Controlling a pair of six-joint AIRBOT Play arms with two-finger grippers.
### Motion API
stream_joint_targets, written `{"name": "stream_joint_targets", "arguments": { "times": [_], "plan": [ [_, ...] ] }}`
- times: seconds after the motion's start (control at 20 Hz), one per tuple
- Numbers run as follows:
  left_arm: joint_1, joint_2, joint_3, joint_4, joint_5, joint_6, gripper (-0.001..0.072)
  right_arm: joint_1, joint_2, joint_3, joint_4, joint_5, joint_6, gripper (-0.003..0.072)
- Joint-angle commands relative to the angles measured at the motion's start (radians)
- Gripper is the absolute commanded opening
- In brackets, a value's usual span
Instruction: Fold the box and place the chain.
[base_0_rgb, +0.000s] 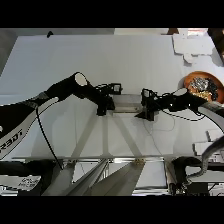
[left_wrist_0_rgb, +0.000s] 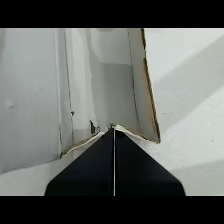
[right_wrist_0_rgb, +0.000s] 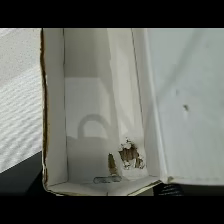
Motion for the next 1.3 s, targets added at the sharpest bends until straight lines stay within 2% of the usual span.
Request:
{"name": "stream_joint_targets", "arguments": {
  "times": [0.0,0.25,0.5,0.7,0.85,0.95,1.05,1.25],
  "plan": [
    [0.0,0.0,0.0,-0.026,-0.013,-0.01,0.0007,0.001,-0.001,0.0,0.0,0.001,0.0,0.05],
    [0.0,0.043,0.0,-0.057,-0.045,-0.105,0.0006,0.001,0.0,0.0,0.0,0.001,0.0,0.05],
    [0.003,0.227,0.0,-0.049,-0.044,-0.209,0.0006,0.001,0.0,0.0,0.0,0.001,0.0,0.05],
    [0.037,0.385,0.0,0.069,-0.055,-0.401,0.0006,0.001,0.0,0.0,0.0,0.001,0.0,0.05],
    [0.097,0.433,-0.006,0.219,-0.08,-0.661,0.0006,0.001,0.0,0.0,0.0,0.001,0.0,0.05],
    [0.146,0.43,-0.051,0.242,-0.081,-0.795,0.0006,0.001,-0.001,0.0,0.0,0.001,0.0,0.05],
    [0.18,0.43,-0.145,0.24,-0.031,-0.853,0.0007,0.001,0.0,0.0,0.0,0.001,0.0,0.05],
    [0.188,0.412,-0.335,0.196,0.202,-0.98,0.0009,0.001,-0.001,0.0,0.0,0.001,0.0,0.05]
  ]
}}
